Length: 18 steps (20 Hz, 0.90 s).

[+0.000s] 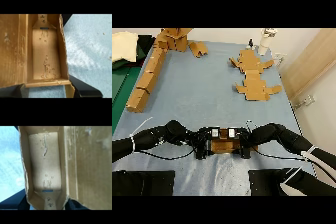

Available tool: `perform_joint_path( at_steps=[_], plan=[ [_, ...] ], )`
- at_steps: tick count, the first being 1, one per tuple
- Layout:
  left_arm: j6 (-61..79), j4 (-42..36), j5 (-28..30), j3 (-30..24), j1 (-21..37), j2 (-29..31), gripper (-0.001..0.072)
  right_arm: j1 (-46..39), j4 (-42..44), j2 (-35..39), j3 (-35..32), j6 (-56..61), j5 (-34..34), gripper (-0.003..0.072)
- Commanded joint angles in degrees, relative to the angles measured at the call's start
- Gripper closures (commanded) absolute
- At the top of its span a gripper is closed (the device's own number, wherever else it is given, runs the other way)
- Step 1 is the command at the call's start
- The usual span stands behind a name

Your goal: Fold the box.

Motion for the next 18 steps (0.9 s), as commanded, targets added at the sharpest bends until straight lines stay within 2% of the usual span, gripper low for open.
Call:
perform_joint_path(
  at_steps=[1, 2, 3, 5, 7, 9, 13, 16, 18],
  plan=[
    [0.02, 0.02, 0.0, 0.02, 0.02, -0.02, 0.0189, 0.0, -1.62, 0.02, 0.0, -0.07, -0.11, 0.0182],
    [0.04, 0.02, 0.0, 0.02, 0.02, -0.02, 0.0189, 0.02, -1.29, 0.07, 0.13, -0.07, -1.29, 0.0143],
    [0.02, 0.02, 0.02, 0.02, 0.02, -0.02, 0.0189, 0.02, -0.76, 0.15, 0.5, -0.09, -2.67, -0.0031],
    [0.04, 0.02, 0.0, 0.02, 0.02, -0.02, 0.0189, -0.11, -1.97, 0.15, 1.81, 1.55, -4.07, -0.0031],
    [0.02, 0.02, 0.02, 0.02, 0.02, -0.02, 0.0189, -0.17, -7.78, 0.31, 2.89, 9.88, -4.83, -0.0031],
    [0.02, 0.04, 0.02, 0.02, 0.02, -0.02, 0.0189, -0.17, -12.87, 1.38, 4.22, 17.2, -9.16, -0.0031],
    [0.02, 0.02, 0.0, 0.02, 0.02, -0.02, 0.019, -0.17, -21.51, 7.5, 5.29, 25.68, -14.38, -0.0031],
    [0.02, 0.02, 0.0, 0.02, 0.02, -0.02, 0.019, -0.17, -18.82, 14.14, 5.99, 34.45, -23.43, -0.0029],
    [0.02, 0.02, 0.0, 0.02, 0.02, -0.02, 0.0189, 0.02, -9.9, 18.58, 5.97, 45.64, -25.92, -0.0027]
  ],
)
